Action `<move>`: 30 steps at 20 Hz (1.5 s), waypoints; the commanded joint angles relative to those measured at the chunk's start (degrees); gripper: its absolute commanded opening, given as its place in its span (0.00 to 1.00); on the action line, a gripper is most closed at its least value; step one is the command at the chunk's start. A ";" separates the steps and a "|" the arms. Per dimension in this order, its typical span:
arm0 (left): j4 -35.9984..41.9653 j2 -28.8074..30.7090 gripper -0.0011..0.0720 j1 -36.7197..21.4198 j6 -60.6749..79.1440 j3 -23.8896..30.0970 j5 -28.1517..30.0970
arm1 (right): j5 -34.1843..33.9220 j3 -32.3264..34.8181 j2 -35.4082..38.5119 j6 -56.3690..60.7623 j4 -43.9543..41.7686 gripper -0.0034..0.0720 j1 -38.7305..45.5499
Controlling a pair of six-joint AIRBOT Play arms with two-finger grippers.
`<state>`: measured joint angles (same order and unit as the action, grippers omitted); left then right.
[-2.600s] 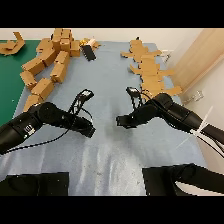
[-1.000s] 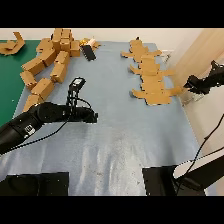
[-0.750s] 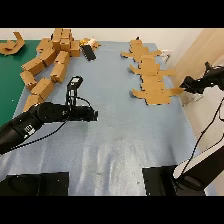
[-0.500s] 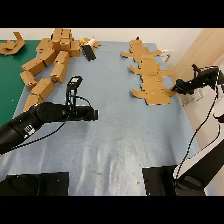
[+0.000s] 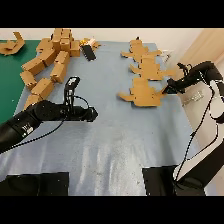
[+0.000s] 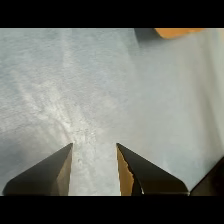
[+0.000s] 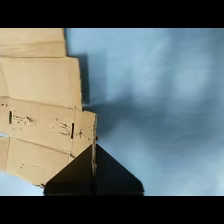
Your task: Fold the box.
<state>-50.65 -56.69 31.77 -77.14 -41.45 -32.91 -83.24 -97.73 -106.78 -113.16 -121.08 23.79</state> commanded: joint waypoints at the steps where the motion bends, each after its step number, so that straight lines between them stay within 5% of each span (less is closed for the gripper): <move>1: -1.18 0.00 0.59 -3.08 0.02 -0.02 -3.43 | -1.88 8.35 6.84 2.40 -0.24 0.05 -3.08; 8: -3.37 -0.04 0.59 -10.64 4.44 -0.02 -13.99 | 19.69 46.40 31.45 6.82 -1.22 0.05 -14.62; 14: 2.71 -0.20 0.59 -16.70 11.23 -0.02 -16.48 | 30.88 67.60 50.73 14.71 -1.31 0.05 -28.39; 16: 6.73 -0.87 0.59 -18.91 14.64 -0.02 -17.53 | 31.39 70.64 53.99 16.81 -1.25 0.05 -31.10; 19: 10.75 -3.56 0.59 -21.97 18.14 -0.02 -19.69 | 31.80 71.14 54.25 16.74 -1.18 0.43 -32.09; 25: 17.44 -9.11 0.59 -25.49 24.52 -0.04 -24.11 | 31.95 68.15 50.80 12.92 -1.27 0.42 -32.04; 29: 18.80 -10.03 0.59 -25.46 26.18 -0.04 -25.20 | 28.15 64.94 45.29 7.10 -5.55 0.19 -32.15; 30: 18.80 -10.05 0.59 -25.51 27.02 -0.04 -25.33 | 28.26 64.89 44.61 3.89 -8.81 0.06 -32.39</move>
<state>-33.36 -66.02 6.55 -52.47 -41.47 -57.06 -53.36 -31.53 -59.44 -102.96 -124.62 -8.29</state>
